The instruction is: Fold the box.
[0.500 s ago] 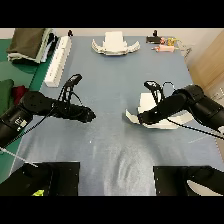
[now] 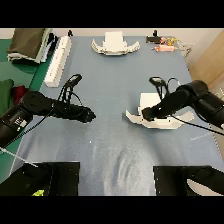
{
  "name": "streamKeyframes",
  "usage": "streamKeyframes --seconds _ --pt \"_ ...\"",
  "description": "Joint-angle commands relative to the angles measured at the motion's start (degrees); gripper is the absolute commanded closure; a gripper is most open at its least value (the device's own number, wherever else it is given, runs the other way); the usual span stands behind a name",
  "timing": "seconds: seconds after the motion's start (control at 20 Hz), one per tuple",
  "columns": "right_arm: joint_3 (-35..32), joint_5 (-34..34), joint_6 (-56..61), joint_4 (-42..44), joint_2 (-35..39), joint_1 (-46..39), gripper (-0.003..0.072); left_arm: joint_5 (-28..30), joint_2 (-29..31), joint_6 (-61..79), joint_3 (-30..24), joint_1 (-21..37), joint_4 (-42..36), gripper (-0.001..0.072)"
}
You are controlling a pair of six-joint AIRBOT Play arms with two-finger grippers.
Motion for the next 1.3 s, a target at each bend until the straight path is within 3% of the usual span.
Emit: streamKeyframes --seconds 0.0,0.15,0.35,0.5,0.85,1.05,1.15,1.25 --pt "5.16 -8.7 3.04 -12.59 -0.11 -8.2 0.0304 -0.02 0.04 0.02 0.04 0.02 0.0 0.0694" --pt "8.66 -14.23 -0.26 -16.5 -1.09 -21.88 0.0304 0.0 0.04 0.02 0.04 0.04 0.0 0.0694" --pt "8.79 -13.29 -6.75 -9.92 -4.13 -36.3 0.0304 -0.02 0.04 0.02 0.04 0.04 0.02 0.0694" --pt "8.81 -10.6 -12.35 -3.65 -8.33 -41.2 0.0304 0.0 0.04 0.0 0.04 0.04 0.0 0.0694" --pt "8.9 -12.52 -23.52 4.76 -20.35 -44.19 0.0306 0.0 0.04 0.02 0.04 0.04 0.0 0.0694" --pt "8.92 -15.43 -28.46 12.11 -23.02 -44.17 0.0354 0.0 0.04 0.02 0.04 0.04 0.0 0.0694" --pt "8.92 -16.37 -30.27 17.18 -22.99 -44.06 0.0508 0.0 0.04 0.02 0.04 0.02 0.0 0.0694" --pt "8.92 -17.73 -30.93 19.89 -22.99 -44.04 0.0556 0.0 0.04 0.02 0.04 0.02 0.0 0.0694"
